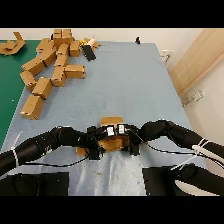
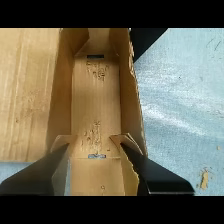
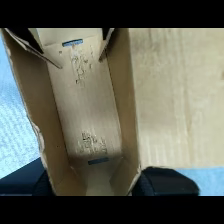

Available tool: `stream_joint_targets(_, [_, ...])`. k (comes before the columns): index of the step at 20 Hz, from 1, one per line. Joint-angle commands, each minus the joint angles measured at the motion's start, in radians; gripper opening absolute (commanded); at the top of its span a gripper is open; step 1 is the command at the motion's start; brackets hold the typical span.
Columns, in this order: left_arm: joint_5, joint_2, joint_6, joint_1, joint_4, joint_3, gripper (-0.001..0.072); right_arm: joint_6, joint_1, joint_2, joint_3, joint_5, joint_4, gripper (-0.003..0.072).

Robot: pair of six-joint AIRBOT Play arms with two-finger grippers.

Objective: Fold the box.

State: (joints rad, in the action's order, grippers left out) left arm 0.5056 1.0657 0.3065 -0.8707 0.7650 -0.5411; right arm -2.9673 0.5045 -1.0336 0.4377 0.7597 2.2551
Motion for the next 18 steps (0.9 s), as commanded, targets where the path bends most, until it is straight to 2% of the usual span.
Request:
stream_joint_targets(1, [-0.001,0.000,0.000,-0.001,-0.003,0.000,0.0534,0.000,0.000,0.000,0.000,0.000,0.001,0.0573])
stream_joint_targets(5, [0.010,-0.001,0.011,0.000,0.042,0.000,0.0518,0.001,0.000,0.000,0.000,0.000,0.001,0.0573])
stream_joint_targets(7, [0.063,-0.020,0.121,0.008,0.159,-0.002,0.0153,0.001,0.000,0.000,0.000,0.000,0.001,0.0573])
stream_joint_targets(8, [0.103,-0.042,0.199,0.016,0.225,-0.005,0.0141,0.000,0.000,0.000,0.000,0.000,0.000,0.0573])
stream_joint_targets(9, [0.145,-0.069,0.287,0.027,0.296,-0.009,0.0087,0.000,0.000,0.000,0.000,0.000,0.000,0.0573])
stream_joint_targets(10, [0.195,-0.107,0.395,0.042,0.375,-0.011,0.0060,0.000,0.000,0.000,0.000,0.000,0.000,0.0573])
stream_joint_targets(12, [0.286,-0.195,0.589,0.074,0.508,-0.012,0.0060,0.000,0.000,0.000,0.000,0.000,0.000,0.0573])
stream_joint_targets(15, [0.386,-0.339,0.817,0.111,0.637,-0.011,0.0060,0.000,0.000,0.000,0.000,0.000,0.000,0.0573])
stream_joint_targets(17, [0.439,-0.401,1.115,0.151,0.743,-0.003,0.0046,0.000,0.000,0.000,0.000,0.000,0.000,0.0573])
stream_joint_targets(18, [0.477,-0.412,1.297,0.185,0.786,0.008,0.0013,0.000,0.000,0.000,0.000,0.000,0.000,0.0573])
